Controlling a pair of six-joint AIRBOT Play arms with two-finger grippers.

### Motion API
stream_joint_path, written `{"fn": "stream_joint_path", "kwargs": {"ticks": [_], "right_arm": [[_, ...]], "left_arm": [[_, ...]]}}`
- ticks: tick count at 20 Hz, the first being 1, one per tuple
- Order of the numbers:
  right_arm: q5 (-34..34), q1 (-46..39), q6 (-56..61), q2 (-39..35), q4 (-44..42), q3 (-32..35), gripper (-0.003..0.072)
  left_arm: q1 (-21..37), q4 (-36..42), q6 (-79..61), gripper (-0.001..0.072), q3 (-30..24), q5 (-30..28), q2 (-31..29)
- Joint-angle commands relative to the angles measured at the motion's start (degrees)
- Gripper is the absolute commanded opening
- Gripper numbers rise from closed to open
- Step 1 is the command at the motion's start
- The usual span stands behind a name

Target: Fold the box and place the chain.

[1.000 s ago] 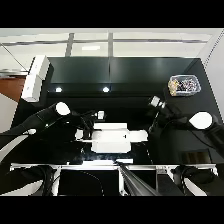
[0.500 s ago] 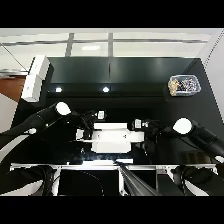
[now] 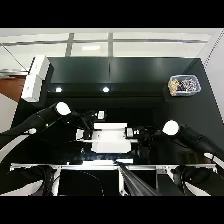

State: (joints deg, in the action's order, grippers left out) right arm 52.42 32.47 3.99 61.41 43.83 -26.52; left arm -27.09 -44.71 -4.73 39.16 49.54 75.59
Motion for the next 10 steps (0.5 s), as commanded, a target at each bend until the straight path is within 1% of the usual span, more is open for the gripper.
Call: {"fn": "stream_joint_path", "kwargs": {"ticks": [1,4,6,10], "right_arm": [[-4.52,2.97,-0.85,1.01,-2.43,0.0,0.0704],[-6.01,3.37,-0.83,1.01,-3.3,-0.02,0.0703],[-6.01,3.34,-0.74,1.01,-3.39,-0.02,0.0704],[-4.68,3.34,2.99,0.55,-3.32,-1.33,0.0704]], "left_arm": [[0.0,-0.02,0.0,0.003,0.04,0.0,0.04],[0.0,-0.02,0.0,0.003,0.04,0.0,0.04],[0.0,-0.02,0.0,0.003,0.04,0.02,0.04],[0.0,-0.02,0.02,0.003,0.04,0.07,0.04]]}}
